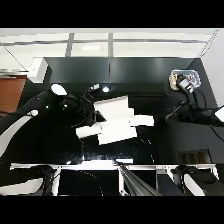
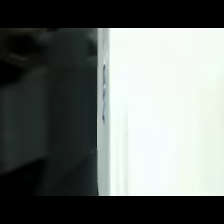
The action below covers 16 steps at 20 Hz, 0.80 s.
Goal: Fold the box and place the chain.
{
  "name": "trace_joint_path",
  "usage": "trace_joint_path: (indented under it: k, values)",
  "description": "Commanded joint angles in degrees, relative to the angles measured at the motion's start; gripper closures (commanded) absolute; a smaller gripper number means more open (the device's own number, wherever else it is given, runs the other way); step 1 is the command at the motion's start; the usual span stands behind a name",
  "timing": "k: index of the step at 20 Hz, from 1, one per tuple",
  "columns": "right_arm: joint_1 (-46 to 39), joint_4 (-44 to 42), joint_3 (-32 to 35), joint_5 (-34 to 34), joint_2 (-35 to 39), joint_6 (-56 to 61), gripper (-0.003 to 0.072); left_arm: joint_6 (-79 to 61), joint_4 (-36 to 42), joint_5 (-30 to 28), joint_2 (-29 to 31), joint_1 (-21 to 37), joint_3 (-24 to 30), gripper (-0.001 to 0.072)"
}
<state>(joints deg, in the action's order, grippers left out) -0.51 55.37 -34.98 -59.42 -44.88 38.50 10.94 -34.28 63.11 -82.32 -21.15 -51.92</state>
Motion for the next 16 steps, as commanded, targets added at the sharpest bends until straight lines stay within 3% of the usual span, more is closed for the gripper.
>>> trace_joint_path:
  k: [1, 4, 7, 9, 16]
  values:
    - [3.3, 4.4, 3.9, 0.6, 0.0, -4.2, -0.0026, -7.5, -4.3, -10.1, 2.1, -4.8, 0.5, 0.0685]
    - [9.4, 4.5, 7.5, 8.1, 0.0, -8.2, -0.0026, -9.1, -5.9, -9.7, 0.3, -6.7, 0.6, 0.0686]
    - [15.7, 4.5, 9.6, 14.1, -0.2, -9.0, -0.0026, -9.2, -5.9, -14.7, -0.2, -7.9, 1.9, 0.0686]
    - [18.9, 5.1, 10.6, 16.5, -0.2, -12.5, -0.0026, -9.1, -5.9, -13.5, -0.6, -8.0, 2.4, 0.0684]
    - [23.9, 4.8, 10.8, 15.9, -0.2, -14.2, -0.0026, -9.1, -8.9, -11.7, -1.4, -8.0, 2.7, 0.0684]
